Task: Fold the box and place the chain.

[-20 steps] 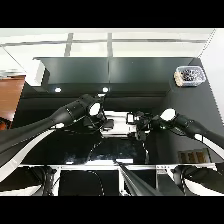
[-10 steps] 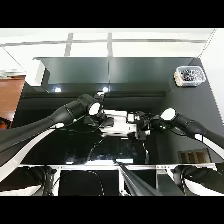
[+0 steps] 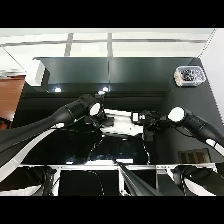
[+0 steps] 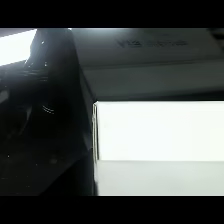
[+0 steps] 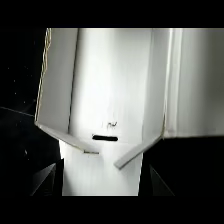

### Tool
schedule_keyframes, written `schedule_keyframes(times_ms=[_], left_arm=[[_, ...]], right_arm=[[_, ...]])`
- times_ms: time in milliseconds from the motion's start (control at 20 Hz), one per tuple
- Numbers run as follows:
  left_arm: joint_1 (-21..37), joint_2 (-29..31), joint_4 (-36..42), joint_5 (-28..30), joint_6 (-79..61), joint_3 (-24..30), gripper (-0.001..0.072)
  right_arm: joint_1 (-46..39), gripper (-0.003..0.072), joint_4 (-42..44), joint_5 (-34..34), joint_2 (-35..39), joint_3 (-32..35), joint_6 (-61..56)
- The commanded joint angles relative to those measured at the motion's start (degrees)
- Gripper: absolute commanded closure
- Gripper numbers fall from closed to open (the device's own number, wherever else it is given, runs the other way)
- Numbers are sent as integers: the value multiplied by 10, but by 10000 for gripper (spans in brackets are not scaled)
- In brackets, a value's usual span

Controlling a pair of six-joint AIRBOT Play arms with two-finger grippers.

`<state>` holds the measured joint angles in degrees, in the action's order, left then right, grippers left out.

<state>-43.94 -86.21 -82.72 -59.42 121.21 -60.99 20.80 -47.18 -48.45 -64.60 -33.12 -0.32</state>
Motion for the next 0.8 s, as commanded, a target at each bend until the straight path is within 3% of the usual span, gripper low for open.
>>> schedule_keyframes(times_ms=[0, 250, 750], left_arm=[[0, -10, -8, 0, 32, 1, 682], [1, -12, -15, -48, 38, 0, 682], [0, -22, -39, -102, 54, -35, 682]], right_arm=[[-1, -33, -6, 9, 11, -1, -20], [0, -32, 67, 49, -10, -1, 28], [0, -32, 67, 39, -13, -1, 29]])
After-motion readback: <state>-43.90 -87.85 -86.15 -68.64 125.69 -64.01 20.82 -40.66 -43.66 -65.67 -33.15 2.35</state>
